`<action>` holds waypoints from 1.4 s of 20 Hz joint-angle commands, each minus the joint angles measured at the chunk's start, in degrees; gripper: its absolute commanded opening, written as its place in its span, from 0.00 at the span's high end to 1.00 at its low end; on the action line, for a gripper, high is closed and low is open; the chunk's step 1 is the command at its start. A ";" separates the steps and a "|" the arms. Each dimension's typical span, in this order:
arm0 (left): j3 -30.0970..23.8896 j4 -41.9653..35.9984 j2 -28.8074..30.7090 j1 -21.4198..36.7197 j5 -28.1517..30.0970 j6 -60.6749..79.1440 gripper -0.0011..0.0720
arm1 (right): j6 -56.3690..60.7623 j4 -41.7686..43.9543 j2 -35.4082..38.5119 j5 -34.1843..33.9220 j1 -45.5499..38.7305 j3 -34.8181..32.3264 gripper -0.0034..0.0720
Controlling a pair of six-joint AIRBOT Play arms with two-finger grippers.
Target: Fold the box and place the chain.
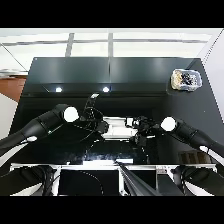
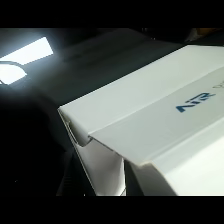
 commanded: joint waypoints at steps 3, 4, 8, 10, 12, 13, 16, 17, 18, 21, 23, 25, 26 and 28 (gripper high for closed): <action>2.27 16.76 0.00 -5.35 0.81 -17.99 0.51 | 0.02 0.02 0.02 0.02 0.04 -0.02 0.39; 2.89 18.84 0.00 -6.58 0.61 -21.31 0.51 | 0.02 0.02 0.02 0.22 0.04 -0.02 0.39; 4.68 23.85 -0.24 -8.81 0.26 -30.71 0.58 | 0.02 0.02 0.02 0.20 0.07 -0.02 0.39; 5.90 23.82 -1.33 -9.18 -1.62 -30.88 0.61 | 0.00 0.02 0.02 0.20 0.04 -0.02 0.39; 7.74 23.87 -3.23 -9.62 -4.90 -31.45 0.61 | 0.00 0.02 0.02 0.20 0.04 -0.02 0.39; 8.74 23.85 -4.31 -10.03 -6.51 -31.47 0.61 | 0.00 0.00 0.02 0.20 0.07 -0.02 0.39; 11.43 23.96 -6.82 -11.61 -8.81 -32.30 0.61 | 0.00 0.00 0.02 0.20 0.04 -0.02 0.39; 12.07 23.87 -7.19 -12.20 -9.09 -32.68 0.61 | 0.00 0.02 0.02 0.20 0.04 -0.02 0.39; 12.41 23.93 -7.39 -12.63 -9.03 -32.94 0.61 | 0.02 0.02 0.02 0.20 0.04 -0.02 0.39; 12.72 23.80 -7.93 -13.29 -9.18 -34.27 0.61 | 0.02 0.02 0.02 0.20 0.04 -0.02 0.39; 12.92 24.00 -8.61 -13.79 -9.53 -34.60 0.61 | 0.02 0.02 0.02 0.20 0.07 -0.02 0.39; 13.68 25.29 -9.73 -14.21 -10.62 -34.80 0.61 | 0.00 0.02 0.02 0.20 0.04 -0.02 0.39; 14.01 25.81 -10.23 -14.40 -10.58 -35.19 0.61 | 0.02 0.02 0.02 0.20 0.04 -0.02 0.39; 14.51 26.82 -10.91 -14.40 -10.56 -36.48 0.61 | 0.02 0.02 0.02 0.22 0.07 -0.02 0.39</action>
